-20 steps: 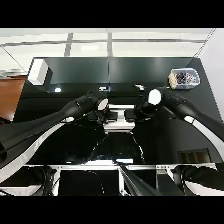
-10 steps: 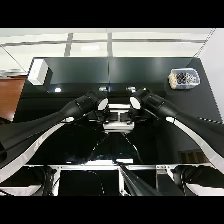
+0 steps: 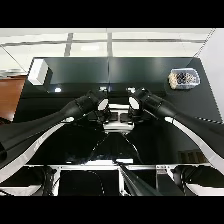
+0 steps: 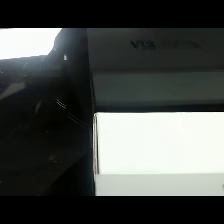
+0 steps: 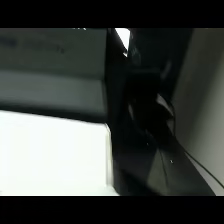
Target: Fold the box and place the chain.
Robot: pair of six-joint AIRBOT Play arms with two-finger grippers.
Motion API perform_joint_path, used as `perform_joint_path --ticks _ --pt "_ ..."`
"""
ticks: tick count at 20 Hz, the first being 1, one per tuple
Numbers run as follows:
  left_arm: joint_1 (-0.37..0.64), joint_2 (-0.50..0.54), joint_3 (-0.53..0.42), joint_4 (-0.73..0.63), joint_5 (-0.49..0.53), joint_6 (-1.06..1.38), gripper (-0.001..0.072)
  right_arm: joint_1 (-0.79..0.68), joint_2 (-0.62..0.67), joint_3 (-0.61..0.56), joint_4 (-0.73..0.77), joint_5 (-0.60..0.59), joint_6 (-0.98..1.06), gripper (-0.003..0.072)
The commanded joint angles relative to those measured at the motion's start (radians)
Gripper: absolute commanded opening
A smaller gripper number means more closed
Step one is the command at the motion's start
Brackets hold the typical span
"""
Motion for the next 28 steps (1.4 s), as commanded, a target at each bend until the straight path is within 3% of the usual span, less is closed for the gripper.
perform_joint_path --ticks 1,4,5,6,9,10,11,12,17,20,22,23,24,25,28 --pt "0.001 0.000 0.001 -0.004 0.000 -0.005 0.0025 -0.006 0.001 0.001 0.018 -0.005 0.006 0.0277" --pt "0.001 0.000 0.001 -0.004 0.000 -0.005 0.0025 -0.014 0.001 0.001 0.056 -0.011 0.006 0.0272" --pt "0.001 0.000 0.001 -0.004 0.000 -0.005 0.0025 -0.014 0.001 0.001 0.071 -0.016 -0.001 0.0120" --pt "0.001 0.000 0.001 -0.004 0.000 -0.005 0.0025 -0.014 0.001 0.001 0.072 -0.018 -0.002 0.0053" --pt "0.001 0.000 0.001 -0.004 0.000 -0.005 0.0025 -0.014 0.002 0.001 0.072 -0.016 -0.009 0.0058" --pt "0.001 0.000 0.001 -0.004 0.000 -0.005 0.0025 -0.016 0.008 0.001 0.070 -0.016 -0.011 0.0172" --pt "0.001 0.000 0.001 -0.005 0.000 -0.005 0.0025 -0.023 0.020 0.004 0.070 -0.005 -0.016 0.0341" --pt "0.001 0.000 0.001 -0.004 0.000 -0.005 0.0025 -0.030 0.040 0.009 0.064 0.014 -0.043 0.0375" --pt "0.001 0.000 0.001 -0.004 0.000 -0.005 0.0025 -0.082 0.294 0.034 -0.109 0.087 -0.170 0.0375" --pt "0.001 0.000 0.001 -0.004 0.000 -0.005 0.0025 -0.177 0.404 0.034 -0.515 0.033 -0.174 0.0374" --pt "0.001 0.000 0.001 -0.004 0.000 -0.004 0.0025 -0.316 0.386 0.019 -0.639 -0.114 -0.174 0.0375" --pt "0.001 0.000 0.001 -0.004 0.000 -0.005 0.0025 -0.407 0.365 0.003 -0.623 -0.227 -0.174 0.0378" --pt "0.001 0.000 0.001 -0.004 0.000 -0.005 0.0025 -0.488 0.333 -0.008 -0.596 -0.318 -0.174 0.0565" --pt "0.001 0.000 0.001 -0.004 0.000 -0.005 0.0025 -0.566 0.284 -0.007 -0.551 -0.397 -0.174 0.0679" --pt "0.001 0.000 0.001 -0.004 0.000 -0.004 0.0025 -0.753 0.079 0.108 -0.309 -0.501 -0.174 0.0677"
